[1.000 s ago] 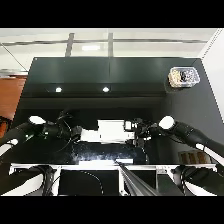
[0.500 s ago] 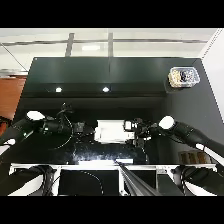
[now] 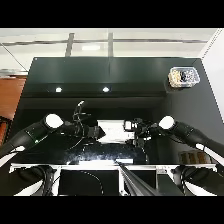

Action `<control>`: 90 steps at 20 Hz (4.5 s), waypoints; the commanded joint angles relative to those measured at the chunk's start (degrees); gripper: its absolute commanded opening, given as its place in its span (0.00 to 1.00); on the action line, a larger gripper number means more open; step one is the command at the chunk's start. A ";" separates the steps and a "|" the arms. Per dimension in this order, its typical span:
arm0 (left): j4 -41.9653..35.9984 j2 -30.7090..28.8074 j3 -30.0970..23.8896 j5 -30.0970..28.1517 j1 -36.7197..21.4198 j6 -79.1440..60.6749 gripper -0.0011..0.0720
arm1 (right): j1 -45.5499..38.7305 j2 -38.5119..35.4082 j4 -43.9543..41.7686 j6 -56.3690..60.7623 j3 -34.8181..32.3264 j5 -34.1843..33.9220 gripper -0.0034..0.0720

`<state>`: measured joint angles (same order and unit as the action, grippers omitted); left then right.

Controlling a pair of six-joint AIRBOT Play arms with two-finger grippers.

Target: Fold the box and place the chain.

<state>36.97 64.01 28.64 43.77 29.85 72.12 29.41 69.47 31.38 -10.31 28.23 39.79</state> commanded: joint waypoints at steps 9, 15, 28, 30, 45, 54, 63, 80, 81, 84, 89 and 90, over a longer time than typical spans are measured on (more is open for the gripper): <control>35.32 2.45 11.54 3.54 13.25 42.49 0.76 | 0.00 0.04 -0.02 0.02 -0.02 0.02 0.74; 41.38 3.28 13.70 5.22 17.09 52.92 0.67 | 0.00 0.04 -0.02 0.00 -0.02 0.02 0.74; 43.85 15.47 23.67 17.81 18.78 55.80 0.47 | 0.00 0.04 -0.02 0.00 -0.02 0.02 0.74; 44.94 15.82 23.69 17.42 19.34 56.48 0.44 | 0.00 0.04 -0.02 0.00 -0.02 0.04 0.74; 48.52 16.50 25.22 16.74 20.44 59.80 0.39 | 0.00 0.04 -0.02 0.00 -0.02 0.04 0.74; 49.03 16.85 25.53 16.46 20.55 60.39 0.06 | 0.00 0.04 -0.02 0.00 -0.02 0.04 0.74; 49.13 16.83 25.53 16.70 20.55 60.39 0.42 | 0.00 0.04 -0.02 0.00 -0.02 0.02 0.74; 49.77 18.38 27.43 17.97 20.52 59.25 0.06 | 0.00 0.00 -0.07 0.81 -0.02 0.04 0.89; 49.75 18.38 27.43 18.03 20.52 59.19 0.06 | -0.02 -0.35 0.28 3.34 -0.02 0.04 0.98; 49.75 18.38 27.43 18.43 20.50 59.01 0.06 | -0.96 -5.22 7.30 13.03 0.02 2.51 0.98; 49.55 18.38 27.43 18.25 20.50 59.04 0.06 | -4.70 -11.19 17.29 17.59 -0.09 11.06 0.98; 49.53 18.38 27.43 18.14 20.50 59.04 0.06 | -4.26 -10.58 16.50 16.06 -0.09 10.27 0.98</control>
<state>86.72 82.39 56.10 62.02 50.37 131.07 25.87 60.14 44.66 4.67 28.18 47.51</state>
